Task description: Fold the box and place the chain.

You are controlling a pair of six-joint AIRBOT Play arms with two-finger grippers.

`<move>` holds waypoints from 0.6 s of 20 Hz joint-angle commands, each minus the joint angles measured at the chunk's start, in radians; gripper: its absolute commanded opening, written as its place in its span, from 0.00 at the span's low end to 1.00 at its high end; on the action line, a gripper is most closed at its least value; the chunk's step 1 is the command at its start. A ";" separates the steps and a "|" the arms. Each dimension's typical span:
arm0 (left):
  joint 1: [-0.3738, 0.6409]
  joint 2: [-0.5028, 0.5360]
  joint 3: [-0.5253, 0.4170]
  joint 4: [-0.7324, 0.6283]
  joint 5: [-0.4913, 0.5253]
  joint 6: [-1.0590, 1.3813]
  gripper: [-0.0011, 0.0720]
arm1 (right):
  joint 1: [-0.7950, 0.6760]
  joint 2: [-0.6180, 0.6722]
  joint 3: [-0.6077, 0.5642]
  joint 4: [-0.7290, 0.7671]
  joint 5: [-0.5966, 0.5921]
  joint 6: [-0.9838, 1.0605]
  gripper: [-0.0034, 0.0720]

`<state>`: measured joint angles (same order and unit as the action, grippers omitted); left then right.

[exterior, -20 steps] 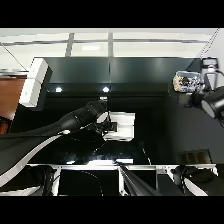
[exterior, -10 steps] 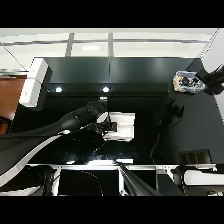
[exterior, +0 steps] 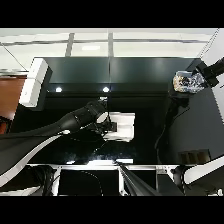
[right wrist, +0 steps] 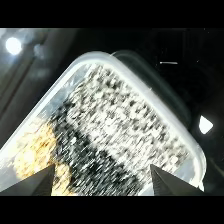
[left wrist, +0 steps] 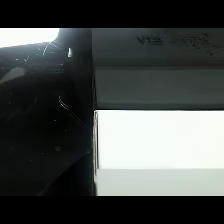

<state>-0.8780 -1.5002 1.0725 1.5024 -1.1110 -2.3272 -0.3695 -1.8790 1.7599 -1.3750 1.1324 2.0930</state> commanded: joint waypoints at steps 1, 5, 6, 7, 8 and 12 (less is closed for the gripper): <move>0.000 0.000 0.000 0.000 -0.002 0.000 0.05 | -0.002 -0.041 0.024 -0.034 -0.010 0.005 1.00; 0.000 0.000 0.000 0.000 -0.001 0.000 0.05 | -0.002 -0.064 0.025 -0.070 -0.031 0.005 0.97; 0.000 0.000 0.000 0.000 -0.001 0.000 0.05 | -0.002 -0.072 0.025 -0.068 -0.041 0.005 0.97; 0.000 0.000 0.000 0.000 -0.001 0.000 0.05 | 0.000 -0.079 0.025 -0.066 -0.053 0.005 0.97; 0.000 0.000 0.000 0.000 -0.001 0.000 0.05 | 0.004 -0.085 0.025 -0.065 -0.068 0.005 0.95; 0.000 0.000 0.000 0.000 -0.001 0.000 0.05 | 0.010 -0.088 0.028 -0.034 -0.077 -0.037 0.27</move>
